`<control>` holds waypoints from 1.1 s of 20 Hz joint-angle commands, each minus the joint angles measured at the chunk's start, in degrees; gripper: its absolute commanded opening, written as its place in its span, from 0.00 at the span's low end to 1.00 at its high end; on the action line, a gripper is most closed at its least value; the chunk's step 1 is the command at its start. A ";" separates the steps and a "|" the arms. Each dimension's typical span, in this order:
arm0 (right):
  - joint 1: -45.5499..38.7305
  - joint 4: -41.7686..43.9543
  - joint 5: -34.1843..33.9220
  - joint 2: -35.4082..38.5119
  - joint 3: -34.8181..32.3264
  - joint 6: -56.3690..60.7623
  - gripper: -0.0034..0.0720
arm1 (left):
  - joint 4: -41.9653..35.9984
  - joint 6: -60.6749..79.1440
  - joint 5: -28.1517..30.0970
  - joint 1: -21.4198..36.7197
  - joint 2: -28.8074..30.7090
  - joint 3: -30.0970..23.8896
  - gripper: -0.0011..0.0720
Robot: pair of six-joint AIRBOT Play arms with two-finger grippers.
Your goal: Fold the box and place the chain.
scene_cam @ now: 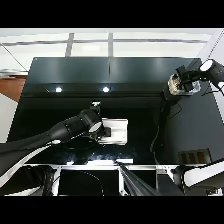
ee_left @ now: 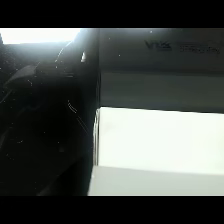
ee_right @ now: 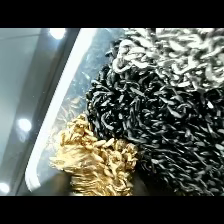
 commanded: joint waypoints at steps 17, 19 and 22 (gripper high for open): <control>-2.64 4.87 11.26 16.28 8.98 -33.79 0.10 | 0.00 0.00 0.09 0.02 0.00 -0.02 0.06; -2.64 6.97 11.45 20.06 11.78 -36.79 0.10 | -0.02 0.00 0.07 0.02 0.00 -0.02 0.06; -2.64 10.32 11.43 24.94 17.94 -39.85 0.10 | -0.02 0.00 -0.02 0.02 0.00 -0.02 0.06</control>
